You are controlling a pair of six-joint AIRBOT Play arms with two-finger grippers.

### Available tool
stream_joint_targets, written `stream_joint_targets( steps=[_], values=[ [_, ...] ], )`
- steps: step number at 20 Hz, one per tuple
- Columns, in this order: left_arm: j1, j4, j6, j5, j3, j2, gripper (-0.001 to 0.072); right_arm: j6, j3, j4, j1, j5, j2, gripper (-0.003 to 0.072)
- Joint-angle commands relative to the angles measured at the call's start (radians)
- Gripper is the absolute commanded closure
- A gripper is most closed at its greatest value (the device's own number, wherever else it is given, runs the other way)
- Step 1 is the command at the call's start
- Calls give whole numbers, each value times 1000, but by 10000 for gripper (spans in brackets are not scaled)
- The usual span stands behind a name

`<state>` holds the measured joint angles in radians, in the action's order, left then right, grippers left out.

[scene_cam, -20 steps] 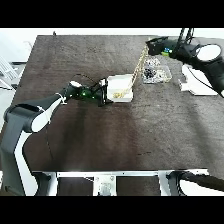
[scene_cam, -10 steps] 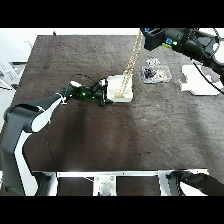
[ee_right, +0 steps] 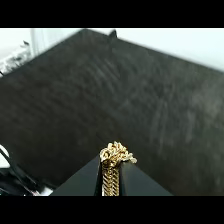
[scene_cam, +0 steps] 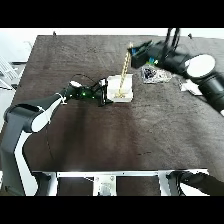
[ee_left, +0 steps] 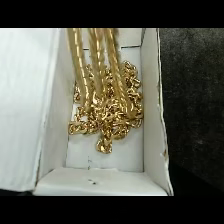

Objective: Fold the box and place the chain.

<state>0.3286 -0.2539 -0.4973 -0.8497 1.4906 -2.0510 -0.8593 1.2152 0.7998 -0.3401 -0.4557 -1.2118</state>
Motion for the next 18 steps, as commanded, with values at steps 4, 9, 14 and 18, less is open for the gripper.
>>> stream_joint_targets(
  steps=[4,9,14,18],
  values=[
    [0,0,0,1,0,0,421,0,-222,-112,-13,178,-233,684],
    [0,0,0,0,0,0,421,-51,-170,-109,5,164,-260,123],
    [0,0,0,0,0,0,421,108,-101,-101,80,179,-13,375],
    [-1,0,0,0,0,0,421,155,-78,-103,216,175,-6,492]
  ],
)
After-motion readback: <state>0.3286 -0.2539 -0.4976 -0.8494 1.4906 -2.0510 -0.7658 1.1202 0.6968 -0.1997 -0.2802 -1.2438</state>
